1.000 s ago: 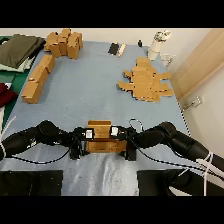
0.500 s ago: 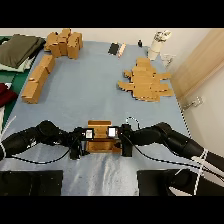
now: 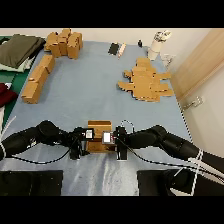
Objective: Fold the box.
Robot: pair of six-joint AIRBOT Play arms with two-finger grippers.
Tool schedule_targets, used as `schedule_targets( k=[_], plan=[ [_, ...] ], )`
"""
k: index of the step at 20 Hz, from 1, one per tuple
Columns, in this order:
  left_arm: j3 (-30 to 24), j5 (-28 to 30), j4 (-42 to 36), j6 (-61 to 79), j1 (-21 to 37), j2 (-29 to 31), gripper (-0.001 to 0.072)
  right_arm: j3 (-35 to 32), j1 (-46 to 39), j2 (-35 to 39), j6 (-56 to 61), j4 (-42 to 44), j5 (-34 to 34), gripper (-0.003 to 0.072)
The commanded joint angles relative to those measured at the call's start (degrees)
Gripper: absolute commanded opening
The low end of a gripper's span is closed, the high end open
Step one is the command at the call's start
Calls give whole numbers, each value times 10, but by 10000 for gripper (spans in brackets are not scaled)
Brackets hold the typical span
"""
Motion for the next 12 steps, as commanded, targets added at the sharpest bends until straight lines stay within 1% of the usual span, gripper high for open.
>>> schedule_targets(
  k=[1, 2, 3, 6, 7, 8, 9, 11, 12],
  plan=[
    [0, 0, 0, 0, 0, 0, 446, 0, 11, -16, -4, 19, 9, 436],
    [0, 0, 0, 0, 0, 0, 446, 0, 17, -20, -4, 23, 13, 563],
    [0, 0, 0, 0, 0, 0, 446, 0, 22, -22, -4, 26, 12, 618],
    [0, 0, 0, 0, 0, 0, 446, 0, 24, -19, 15, 22, 2, 617],
    [0, 0, 0, 0, 0, 0, 446, 0, 24, -12, 43, 10, -4, 594],
    [0, 0, 0, 0, 0, 0, 446, 5, 24, 3, 85, -19, -24, 589],
    [0, 0, 0, 0, 0, 0, 446, 13, 23, 23, 143, -69, -55, 589],
    [0, 0, 0, 0, 0, 0, 446, 36, 23, 76, 323, -225, -136, 588],
    [0, 0, 0, 0, 0, 0, 446, 46, 23, 106, 419, -319, -188, 495]
  ],
)
